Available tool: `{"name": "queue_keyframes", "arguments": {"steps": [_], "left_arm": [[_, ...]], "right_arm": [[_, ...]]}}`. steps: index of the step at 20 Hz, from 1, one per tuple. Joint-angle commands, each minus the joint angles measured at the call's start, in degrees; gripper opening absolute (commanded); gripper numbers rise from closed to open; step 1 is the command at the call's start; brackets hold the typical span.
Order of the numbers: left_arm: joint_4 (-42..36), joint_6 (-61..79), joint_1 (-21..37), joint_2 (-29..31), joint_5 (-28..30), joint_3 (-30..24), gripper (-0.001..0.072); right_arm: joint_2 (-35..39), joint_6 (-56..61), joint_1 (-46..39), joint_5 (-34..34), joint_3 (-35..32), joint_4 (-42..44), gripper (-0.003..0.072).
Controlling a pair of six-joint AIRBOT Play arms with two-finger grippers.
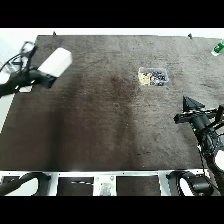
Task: Fold the box and place the chain.
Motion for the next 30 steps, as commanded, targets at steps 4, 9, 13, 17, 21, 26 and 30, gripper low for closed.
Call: {"name": "queue_keyframes", "arguments": {"steps": [4,9,13,17,21,26,30], "left_arm": [[0.8,-5.9,19.0,14.5,-0.9,-23.7,0.0014],[-3.3,1.4,29.7,14.6,0.4,-25.3,0.0015],[-3.3,6.7,36.5,14.6,2.1,-25.4,0.0015],[-4.0,14.2,41.8,14.3,-0.8,-25.3,0.0015],[-5.3,17.3,44.9,10.3,-3.3,-25.3,0.0015],[-8.7,22.4,44.9,2.8,-3.0,-24.2,0.0016],[-8.6,23.1,44.9,0.8,-0.3,-23.6,0.0016]], "right_arm": [[0.0,0.0,0.0,0.0,0.0,0.0,0.0008],[0.0,0.0,0.0,0.0,0.0,0.0,0.0008],[0.0,0.0,0.0,0.0,-0.1,0.0,0.0008],[0.0,0.0,0.0,0.0,-0.1,0.0,0.0008],[0.0,0.0,0.0,0.0,-0.1,0.0,0.0008],[0.0,0.0,0.0,0.0,-0.1,0.0,0.0008],[0.0,0.0,0.0,0.0,-0.1,0.0,0.0007]]}}
